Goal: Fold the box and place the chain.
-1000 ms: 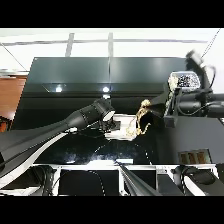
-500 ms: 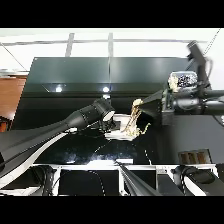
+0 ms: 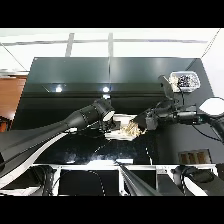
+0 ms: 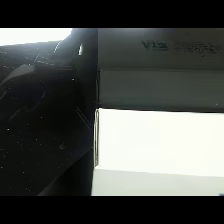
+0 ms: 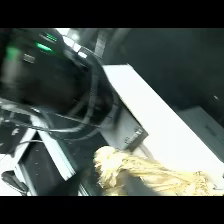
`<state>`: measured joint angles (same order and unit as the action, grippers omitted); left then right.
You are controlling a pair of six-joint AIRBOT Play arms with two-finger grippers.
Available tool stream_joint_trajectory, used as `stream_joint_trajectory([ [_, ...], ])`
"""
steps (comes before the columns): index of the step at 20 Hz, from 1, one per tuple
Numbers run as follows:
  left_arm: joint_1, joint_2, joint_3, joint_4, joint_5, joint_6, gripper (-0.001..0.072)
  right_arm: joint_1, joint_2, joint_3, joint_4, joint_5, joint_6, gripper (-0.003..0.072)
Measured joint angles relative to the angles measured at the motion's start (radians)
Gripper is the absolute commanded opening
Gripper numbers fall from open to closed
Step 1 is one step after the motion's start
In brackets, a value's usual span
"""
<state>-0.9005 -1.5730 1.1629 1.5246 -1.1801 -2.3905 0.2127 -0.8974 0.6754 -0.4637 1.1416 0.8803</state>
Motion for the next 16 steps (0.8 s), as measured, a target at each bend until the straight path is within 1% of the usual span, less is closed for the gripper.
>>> stream_joint_trajectory([
  [3, 0.0, 0.0, 0.0, 0.0, 0.0, 0.0, 0.003, -0.07, -0.001, 0.011, -0.058, -0.002, 0.001, 0.0528],
  [5, 0.0, 0.0, 0.0, 0.0, 0.0, 0.0, 0.003, -0.137, 0.0, 0.013, -0.133, -0.005, -0.029, 0.053],
  [6, 0.0, 0.0, 0.0, 0.0, 0.0, 0.0, 0.003, -0.162, 0.0, 0.0, -0.181, -0.019, -0.048, 0.0644],
  [7, 0.0, 0.0, 0.0, 0.0, 0.0, 0.0, 0.003, -0.178, 0.0, -0.021, -0.222, -0.04, -0.073, 0.072],
  [9, 0.0, 0.0, 0.0, 0.0, -0.001, 0.0, 0.003, -0.188, 0.0, -0.089, -0.278, -0.095, -0.155, 0.072],
  [11, 0.0, 0.0, 0.0, 0.0, 0.0, 0.0, 0.003, -0.17, 0.0, -0.161, -0.305, -0.176, -0.28, 0.072],
  [14, 0.0, 0.0, 0.0, 0.0, -0.001, 0.0, 0.003, -0.103, 0.0, -0.24, -0.329, -0.259, -0.534, 0.072],
  [16, 0.0, 0.0, 0.0, 0.0, -0.001, 0.0, 0.003, -0.048, -0.012, -0.268, -0.336, -0.293, -0.663, 0.072],
])
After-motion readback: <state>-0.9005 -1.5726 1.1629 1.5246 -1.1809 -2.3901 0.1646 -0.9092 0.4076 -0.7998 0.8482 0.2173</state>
